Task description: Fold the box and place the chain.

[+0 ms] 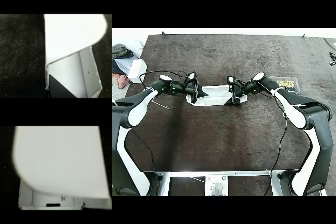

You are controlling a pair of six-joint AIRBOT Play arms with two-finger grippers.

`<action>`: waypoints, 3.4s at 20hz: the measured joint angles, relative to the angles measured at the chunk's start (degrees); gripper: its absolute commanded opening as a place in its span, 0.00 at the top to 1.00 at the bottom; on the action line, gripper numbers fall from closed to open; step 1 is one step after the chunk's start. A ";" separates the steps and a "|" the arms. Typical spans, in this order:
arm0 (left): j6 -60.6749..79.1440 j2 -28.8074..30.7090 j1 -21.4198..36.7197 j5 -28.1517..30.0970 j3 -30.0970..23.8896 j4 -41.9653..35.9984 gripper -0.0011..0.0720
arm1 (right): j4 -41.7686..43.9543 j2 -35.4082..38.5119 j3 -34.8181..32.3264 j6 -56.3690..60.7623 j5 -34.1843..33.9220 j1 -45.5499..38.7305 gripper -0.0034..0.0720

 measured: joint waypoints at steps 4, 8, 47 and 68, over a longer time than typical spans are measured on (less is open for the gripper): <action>0.00 0.02 0.00 0.00 0.00 0.00 0.97 | -0.50 0.00 0.00 -0.15 -0.13 0.04 0.30; 0.00 0.00 0.00 -0.02 0.00 0.00 0.97 | -0.92 0.00 0.00 -0.15 -0.48 0.02 0.47; -0.52 -0.02 0.15 -0.42 0.00 0.04 0.50 | -1.49 0.02 0.00 -0.15 -2.19 0.07 0.47; -11.26 12.39 9.09 -17.05 4.72 0.04 0.98 | -1.46 0.00 0.00 -0.17 -2.01 0.04 0.47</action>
